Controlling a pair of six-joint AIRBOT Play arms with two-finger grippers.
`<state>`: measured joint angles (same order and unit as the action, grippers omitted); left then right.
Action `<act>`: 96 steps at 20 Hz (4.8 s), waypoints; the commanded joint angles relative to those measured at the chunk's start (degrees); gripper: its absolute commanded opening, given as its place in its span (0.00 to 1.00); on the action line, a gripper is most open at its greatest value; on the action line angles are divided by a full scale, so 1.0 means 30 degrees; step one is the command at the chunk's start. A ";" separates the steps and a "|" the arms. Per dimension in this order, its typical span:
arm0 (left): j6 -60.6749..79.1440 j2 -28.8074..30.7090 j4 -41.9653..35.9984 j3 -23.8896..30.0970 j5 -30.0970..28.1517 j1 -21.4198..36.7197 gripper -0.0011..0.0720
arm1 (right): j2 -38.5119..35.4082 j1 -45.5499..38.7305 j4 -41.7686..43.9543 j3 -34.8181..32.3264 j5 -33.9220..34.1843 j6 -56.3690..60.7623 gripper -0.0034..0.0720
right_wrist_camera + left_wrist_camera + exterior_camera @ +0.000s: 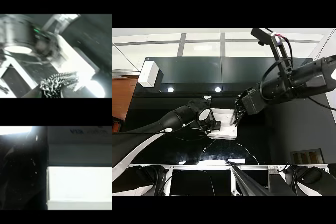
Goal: Fold the box and place the chain.
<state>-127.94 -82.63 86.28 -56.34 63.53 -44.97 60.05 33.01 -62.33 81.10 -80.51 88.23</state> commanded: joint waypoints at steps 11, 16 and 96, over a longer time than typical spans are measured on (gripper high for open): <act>0.0000 0.0000 -0.0015 -0.0007 -0.0066 0.0000 0.05 | 0.0998 0.1239 0.3016 -0.6178 0.5974 -0.0379 0.07; 0.0000 0.0000 -0.0015 -0.0007 0.0007 0.0000 0.05 | 0.1843 0.1377 0.2914 -0.6178 0.6528 -0.0357 0.09; 5.1888 0.4583 -1.8542 0.6615 0.1770 1.5941 0.95 | -0.0984 -0.6324 -0.5319 -0.8786 0.5071 -0.1479 0.98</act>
<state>26.24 -68.99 32.73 -36.45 68.62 2.92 57.14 14.06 -77.82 54.76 -65.82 83.77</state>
